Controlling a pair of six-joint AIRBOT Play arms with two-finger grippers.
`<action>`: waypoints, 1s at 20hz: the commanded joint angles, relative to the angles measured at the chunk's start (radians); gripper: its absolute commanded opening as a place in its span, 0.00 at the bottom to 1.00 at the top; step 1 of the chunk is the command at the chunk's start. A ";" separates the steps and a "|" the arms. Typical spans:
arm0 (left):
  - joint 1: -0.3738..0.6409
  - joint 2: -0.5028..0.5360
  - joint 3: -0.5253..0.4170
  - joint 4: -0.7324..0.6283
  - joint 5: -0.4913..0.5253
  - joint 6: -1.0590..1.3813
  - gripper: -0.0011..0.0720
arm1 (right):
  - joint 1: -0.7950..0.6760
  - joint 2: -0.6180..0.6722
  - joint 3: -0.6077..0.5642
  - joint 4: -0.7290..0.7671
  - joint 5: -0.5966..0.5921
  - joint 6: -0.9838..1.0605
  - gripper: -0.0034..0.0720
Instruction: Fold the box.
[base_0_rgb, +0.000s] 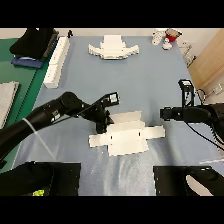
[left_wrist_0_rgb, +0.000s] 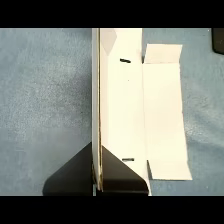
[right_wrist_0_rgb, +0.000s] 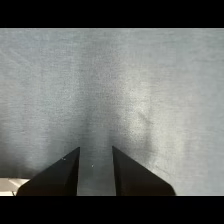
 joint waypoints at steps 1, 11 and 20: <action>-0.098 0.079 -0.113 0.008 0.235 0.073 0.02 | 0.000 0.000 0.001 -0.002 0.012 0.016 0.47; -0.156 0.079 -0.163 0.112 0.277 0.082 0.03 | 0.001 0.000 0.001 0.013 0.012 0.016 0.47; -0.155 0.173 -0.143 0.143 0.267 0.080 0.03 | 0.001 0.000 0.001 0.026 0.017 0.016 0.47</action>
